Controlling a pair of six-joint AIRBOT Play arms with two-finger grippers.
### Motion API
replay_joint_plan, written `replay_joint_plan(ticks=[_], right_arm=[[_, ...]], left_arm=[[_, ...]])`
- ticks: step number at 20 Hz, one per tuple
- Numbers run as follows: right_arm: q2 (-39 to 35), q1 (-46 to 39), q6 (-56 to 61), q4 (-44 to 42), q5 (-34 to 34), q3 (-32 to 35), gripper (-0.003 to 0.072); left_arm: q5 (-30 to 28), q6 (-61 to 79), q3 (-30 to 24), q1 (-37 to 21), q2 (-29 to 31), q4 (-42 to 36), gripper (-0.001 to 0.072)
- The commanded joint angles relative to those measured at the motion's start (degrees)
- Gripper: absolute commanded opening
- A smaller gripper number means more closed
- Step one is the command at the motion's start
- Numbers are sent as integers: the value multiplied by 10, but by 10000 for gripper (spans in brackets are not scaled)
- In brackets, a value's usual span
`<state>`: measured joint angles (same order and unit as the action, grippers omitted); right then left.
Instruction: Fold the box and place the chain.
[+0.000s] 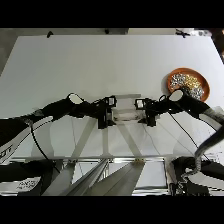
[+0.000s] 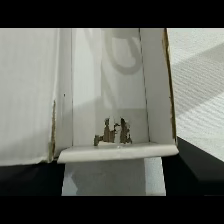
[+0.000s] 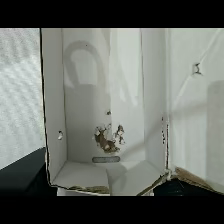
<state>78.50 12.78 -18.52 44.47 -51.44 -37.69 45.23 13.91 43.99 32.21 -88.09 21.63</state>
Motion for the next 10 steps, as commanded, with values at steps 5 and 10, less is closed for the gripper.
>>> replay_joint_plan(ticks=[5,10], right_arm=[[-6,0,5,1,0,0,695],[-21,0,5,6,0,0,703]], left_arm=[[0,0,0,0,0,0,366],[0,0,0,0,0,0,366]])
